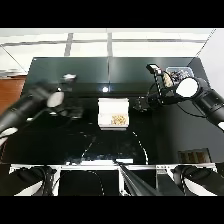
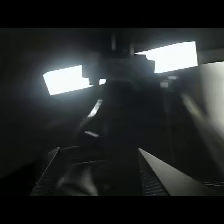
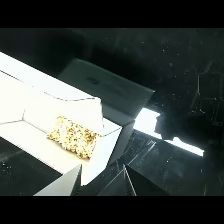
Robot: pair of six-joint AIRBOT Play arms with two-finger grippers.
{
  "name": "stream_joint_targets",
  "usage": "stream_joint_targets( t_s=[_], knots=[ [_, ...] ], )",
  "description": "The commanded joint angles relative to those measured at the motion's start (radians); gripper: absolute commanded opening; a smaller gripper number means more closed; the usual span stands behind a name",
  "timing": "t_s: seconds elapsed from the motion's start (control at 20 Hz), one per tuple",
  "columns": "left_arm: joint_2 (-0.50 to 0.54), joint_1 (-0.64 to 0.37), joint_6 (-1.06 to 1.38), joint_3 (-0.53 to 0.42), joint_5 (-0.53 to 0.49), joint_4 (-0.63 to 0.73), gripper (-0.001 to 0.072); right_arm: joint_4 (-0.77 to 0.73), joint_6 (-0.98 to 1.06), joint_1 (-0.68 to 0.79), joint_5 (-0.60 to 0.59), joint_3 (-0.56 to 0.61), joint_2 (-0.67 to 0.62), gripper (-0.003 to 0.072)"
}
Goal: Fold the box and place the chain.
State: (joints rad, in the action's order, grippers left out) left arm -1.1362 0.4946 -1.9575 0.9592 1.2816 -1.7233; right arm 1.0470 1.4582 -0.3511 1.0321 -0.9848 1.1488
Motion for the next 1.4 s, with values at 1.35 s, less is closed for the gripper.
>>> stream_joint_targets(
  t_s=[1.35],
  knots=[
    [-0.216, -0.178, 2.261, -0.249, -0.41, 1.062, 0.0714, 0.002, 0.008, 0.0, -0.061, 0.0, 0.0, 0.0307]
  ],
)
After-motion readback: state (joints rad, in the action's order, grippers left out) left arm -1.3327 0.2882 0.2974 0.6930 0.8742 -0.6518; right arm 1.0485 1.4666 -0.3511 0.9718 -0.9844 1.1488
